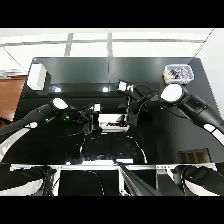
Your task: Fold the box and place the chain.
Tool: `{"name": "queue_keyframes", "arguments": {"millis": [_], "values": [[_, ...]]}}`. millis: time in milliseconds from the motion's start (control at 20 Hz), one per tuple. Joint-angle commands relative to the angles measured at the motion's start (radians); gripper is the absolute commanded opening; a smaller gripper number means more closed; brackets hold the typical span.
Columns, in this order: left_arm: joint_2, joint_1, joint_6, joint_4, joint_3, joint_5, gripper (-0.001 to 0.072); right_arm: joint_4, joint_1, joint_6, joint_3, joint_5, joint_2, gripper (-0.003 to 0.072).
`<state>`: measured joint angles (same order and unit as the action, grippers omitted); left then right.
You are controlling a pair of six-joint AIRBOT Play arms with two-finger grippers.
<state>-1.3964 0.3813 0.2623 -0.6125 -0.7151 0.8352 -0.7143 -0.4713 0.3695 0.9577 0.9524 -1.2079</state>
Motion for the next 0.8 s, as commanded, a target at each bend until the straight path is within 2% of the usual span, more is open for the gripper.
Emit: {"name": "queue_keyframes", "arguments": {"millis": [0, 250, 300, 350, 450, 500, 550, 600, 750], "values": [[-0.001, 0.001, 0.000, 0.000, -0.001, 0.000, 0.0461, -0.005, 0.027, 0.031, -0.008, -0.089, -0.012, 0.0673], [-0.001, 0.001, 0.000, 0.000, -0.001, 0.000, 0.0461, -0.008, 0.005, -0.016, -0.045, -0.055, -0.094, 0.0672], [-0.001, 0.001, 0.000, 0.000, -0.001, 0.000, 0.0461, -0.010, -0.002, -0.027, -0.045, -0.057, -0.096, 0.0599], [-0.001, 0.001, 0.000, 0.000, -0.001, 0.000, 0.0461, -0.019, -0.002, -0.027, -0.045, -0.058, -0.096, 0.0479], [-0.001, 0.001, 0.000, 0.000, -0.001, 0.000, 0.0461, -0.024, -0.001, -0.028, -0.045, -0.057, -0.095, 0.0480], [-0.001, 0.001, 0.000, 0.000, -0.001, 0.000, 0.0461, -0.023, -0.001, -0.030, -0.045, -0.056, -0.095, 0.0444], [-0.001, 0.001, 0.000, 0.000, -0.001, 0.000, 0.0461, -0.023, -0.002, -0.030, -0.043, -0.054, -0.095, 0.0301], [-0.001, 0.001, 0.000, 0.000, -0.001, 0.000, 0.0461, -0.023, -0.002, -0.029, -0.043, -0.054, -0.095, 0.0253], [-0.001, 0.001, 0.000, 0.000, -0.001, 0.000, 0.0461, -0.024, -0.004, -0.029, -0.044, -0.032, -0.095, 0.0255]]}}
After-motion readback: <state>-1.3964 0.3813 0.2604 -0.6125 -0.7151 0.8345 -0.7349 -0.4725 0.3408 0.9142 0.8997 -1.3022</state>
